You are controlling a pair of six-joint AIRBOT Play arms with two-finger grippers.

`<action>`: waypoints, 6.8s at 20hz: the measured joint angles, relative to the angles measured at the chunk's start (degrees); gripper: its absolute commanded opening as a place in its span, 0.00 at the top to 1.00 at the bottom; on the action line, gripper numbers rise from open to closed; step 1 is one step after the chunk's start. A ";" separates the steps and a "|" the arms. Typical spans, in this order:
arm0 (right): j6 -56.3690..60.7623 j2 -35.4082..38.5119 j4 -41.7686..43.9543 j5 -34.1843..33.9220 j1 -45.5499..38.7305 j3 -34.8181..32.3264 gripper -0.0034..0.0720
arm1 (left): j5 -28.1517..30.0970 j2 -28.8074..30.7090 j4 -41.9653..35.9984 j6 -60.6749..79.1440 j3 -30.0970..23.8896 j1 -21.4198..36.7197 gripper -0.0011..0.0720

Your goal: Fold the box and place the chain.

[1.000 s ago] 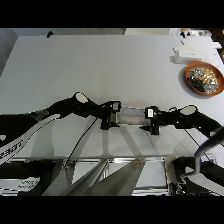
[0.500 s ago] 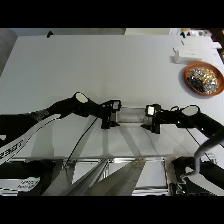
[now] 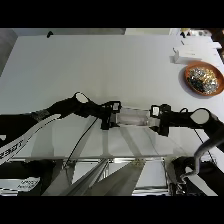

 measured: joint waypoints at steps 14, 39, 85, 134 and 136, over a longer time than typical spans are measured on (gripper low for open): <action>2.73 -2.58 30.23 -9.35 2.75 -0.02 0.93 | 0.22 0.00 -0.20 -0.11 -0.02 0.00 0.49; 21.53 10.36 -1.84 2.08 3.50 2.73 0.93 | 0.22 0.00 -0.15 -0.07 -0.02 0.00 0.49; -0.17 -10.05 11.34 -9.62 10.14 -0.24 0.85 | 0.24 0.00 -0.22 -0.15 -0.02 0.02 0.49; 62.55 -6.05 17.14 13.20 -9.81 1.11 0.65 | 0.11 0.00 -0.13 -0.04 -0.02 0.02 0.49; 63.23 -5.84 16.20 13.75 -9.81 1.11 0.63 | 0.20 0.00 -0.13 -0.02 -0.02 0.02 0.49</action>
